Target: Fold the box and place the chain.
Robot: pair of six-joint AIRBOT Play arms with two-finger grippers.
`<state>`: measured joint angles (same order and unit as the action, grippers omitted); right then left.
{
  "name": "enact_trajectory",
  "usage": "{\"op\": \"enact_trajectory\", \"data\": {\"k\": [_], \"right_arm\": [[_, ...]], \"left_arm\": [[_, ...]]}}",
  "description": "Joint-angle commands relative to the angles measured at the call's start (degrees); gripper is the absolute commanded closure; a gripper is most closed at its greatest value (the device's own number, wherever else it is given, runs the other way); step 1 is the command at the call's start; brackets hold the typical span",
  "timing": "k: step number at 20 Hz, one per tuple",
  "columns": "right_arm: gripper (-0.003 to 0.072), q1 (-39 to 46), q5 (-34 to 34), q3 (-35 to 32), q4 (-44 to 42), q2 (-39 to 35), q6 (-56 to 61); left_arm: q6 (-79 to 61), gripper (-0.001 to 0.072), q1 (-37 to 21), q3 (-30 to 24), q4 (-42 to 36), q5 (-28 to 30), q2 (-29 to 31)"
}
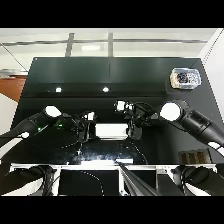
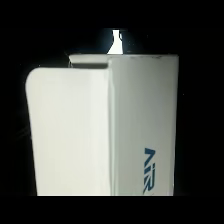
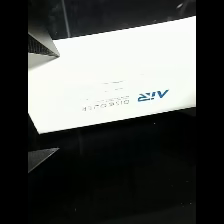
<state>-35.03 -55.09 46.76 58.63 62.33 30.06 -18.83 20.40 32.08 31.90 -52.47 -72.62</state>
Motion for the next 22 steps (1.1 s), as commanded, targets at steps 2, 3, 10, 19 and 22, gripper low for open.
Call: {"op": "enact_trajectory", "data": {"k": [2, 3, 10, 19, 22], "right_arm": [[-0.0011, 0.1, 0.4, 0.0, -0.1, 0.2, -4.2], [-0.0011, 0.1, 0.9, 0.0, -0.1, 0.3, -4.9], [0.0455, 0.0, 0.8, 0.0, -0.3, 0.6, -5.0], [0.0457, -2.0, -0.5, -0.4, -1.1, 0.6, -4.6], [0.0457, -2.5, -0.1, -0.7, -0.9, 0.6, -4.5]], "left_arm": [[0.0, 0.0151, 0.0, 0.0, 0.0, 0.0, 0.0], [0.0, 0.0151, 0.0, 0.0, 0.0, 0.0, 0.0], [0.0, 0.0151, 0.0, 0.0, 0.0, 0.0, 0.0], [0.0, 0.0150, 0.0, 0.0, 0.0, 0.0, 0.0], [0.0, 0.0150, 0.0, 0.0, 0.0, 0.0, 0.0]]}}
